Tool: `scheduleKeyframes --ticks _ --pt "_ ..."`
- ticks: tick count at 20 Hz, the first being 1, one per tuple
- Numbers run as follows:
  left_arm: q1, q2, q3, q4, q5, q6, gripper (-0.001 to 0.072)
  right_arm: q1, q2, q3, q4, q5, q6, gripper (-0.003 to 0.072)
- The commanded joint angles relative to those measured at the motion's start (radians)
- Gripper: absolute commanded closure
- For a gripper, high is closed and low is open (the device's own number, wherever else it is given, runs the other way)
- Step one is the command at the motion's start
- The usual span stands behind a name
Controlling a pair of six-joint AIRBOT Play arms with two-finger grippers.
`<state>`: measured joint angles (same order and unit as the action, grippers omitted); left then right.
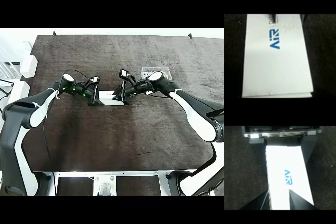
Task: Fold the box and place the chain.
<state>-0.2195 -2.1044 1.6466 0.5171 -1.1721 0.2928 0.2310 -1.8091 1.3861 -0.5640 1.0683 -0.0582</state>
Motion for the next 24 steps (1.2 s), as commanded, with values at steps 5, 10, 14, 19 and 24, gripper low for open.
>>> scheduleKeyframes --ticks 5,10,14,19,24 --pt "0.001 0.0 0.0 -0.002 0.009 -0.004 0.0333 -0.048 0.001 0.053 0.159 0.105 0.001 0.032" --pt "0.001 0.0 0.0 -0.002 0.009 -0.004 0.0333 -0.047 -0.007 0.059 0.177 0.098 0.103 0.0495" --pt "0.001 0.0 0.0 -0.002 0.009 -0.004 0.0333 -0.045 -0.063 0.059 0.112 0.092 0.208 0.0675" --pt "0.001 0.0 0.0 -0.002 0.01 -0.004 0.0333 -0.021 -0.094 0.059 -0.004 0.092 0.288 0.0676" --pt "0.001 0.0 0.0 -0.002 0.009 -0.004 0.0333 -0.003 -0.094 0.06 -0.054 0.076 0.302 0.0676"
